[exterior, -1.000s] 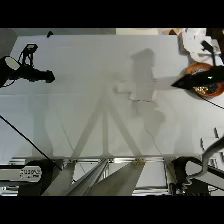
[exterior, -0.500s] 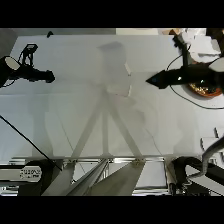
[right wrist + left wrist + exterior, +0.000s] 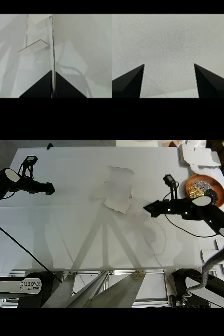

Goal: Fold the box and place the chain.

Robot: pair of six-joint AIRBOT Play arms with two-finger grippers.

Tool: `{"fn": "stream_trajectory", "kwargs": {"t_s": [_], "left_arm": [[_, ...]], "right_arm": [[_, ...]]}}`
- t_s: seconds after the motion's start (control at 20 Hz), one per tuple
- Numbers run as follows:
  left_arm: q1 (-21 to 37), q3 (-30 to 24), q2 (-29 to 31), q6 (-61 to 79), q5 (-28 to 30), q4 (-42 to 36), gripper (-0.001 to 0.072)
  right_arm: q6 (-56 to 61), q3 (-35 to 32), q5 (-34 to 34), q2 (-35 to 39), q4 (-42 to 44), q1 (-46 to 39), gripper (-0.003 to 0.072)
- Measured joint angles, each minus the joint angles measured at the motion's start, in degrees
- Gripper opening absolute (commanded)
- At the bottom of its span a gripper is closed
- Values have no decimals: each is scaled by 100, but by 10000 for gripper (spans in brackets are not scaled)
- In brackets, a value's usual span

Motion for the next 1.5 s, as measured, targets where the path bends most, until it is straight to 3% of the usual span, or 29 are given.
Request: {"fn": "stream_trajectory", "kwargs": {"t_s": [0.25, 0.65, 0.9, 1.35, 1.5], "left_arm": [[0, 0, 0, 0, 0, -2, 701], [0, 0, 0, 0, -2, 0, 701], [0, 0, 0, 0, 0, -2, 701], [0, 0, 0, 0, 0, -2, 701], [0, 0, 0, 2, 0, 0, 701]], "right_arm": [[-420, -188, -157, -369, 81, 0, 6], [-1093, -227, 404, -693, 490, 2, 6], [-1209, -227, 538, -715, 179, 0, 4], [-1233, -221, 1567, -702, -68, 2, 10], [-1226, -219, 1539, -695, -87, 2, 12]]}}
